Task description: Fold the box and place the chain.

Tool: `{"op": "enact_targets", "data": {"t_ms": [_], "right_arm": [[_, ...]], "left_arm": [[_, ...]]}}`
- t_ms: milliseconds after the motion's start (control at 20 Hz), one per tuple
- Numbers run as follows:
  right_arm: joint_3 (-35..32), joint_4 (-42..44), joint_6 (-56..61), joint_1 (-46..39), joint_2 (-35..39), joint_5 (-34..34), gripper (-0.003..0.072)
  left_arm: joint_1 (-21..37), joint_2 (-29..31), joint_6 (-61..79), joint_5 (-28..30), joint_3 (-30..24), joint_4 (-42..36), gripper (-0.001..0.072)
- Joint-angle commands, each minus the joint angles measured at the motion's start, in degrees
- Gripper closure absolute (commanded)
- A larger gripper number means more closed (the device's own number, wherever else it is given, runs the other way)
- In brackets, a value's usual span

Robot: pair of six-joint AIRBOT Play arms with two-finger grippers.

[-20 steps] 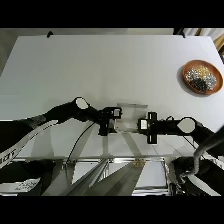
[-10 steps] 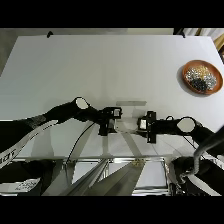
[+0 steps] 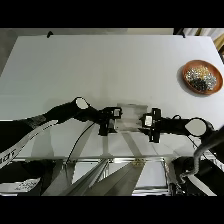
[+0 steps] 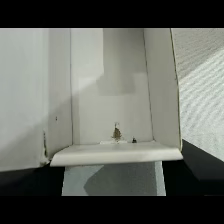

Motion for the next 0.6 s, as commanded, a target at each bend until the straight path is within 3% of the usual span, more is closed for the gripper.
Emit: {"op": "enact_targets", "data": {"t_ms": [0,50,250,550], "right_arm": [[0.37,-2.75,8.31,-1.92,4.17,8.79,0.0509],[0.37,-2.99,9.16,-2.64,4.92,12.17,0.0676],[1.01,-4.79,32.50,-7.63,7.61,15.21,0.0669],[5.40,-16.39,67.52,-22.32,8.22,15.50,0.0670]], "left_arm": [[0.04,0.04,0.07,0.00,0.07,0.07,0.0313],[0.04,0.04,0.07,0.02,0.07,0.07,0.0313],[0.04,0.04,0.07,0.00,0.07,0.07,0.0313],[0.04,0.04,0.07,0.00,0.07,0.09,0.0313]]}}
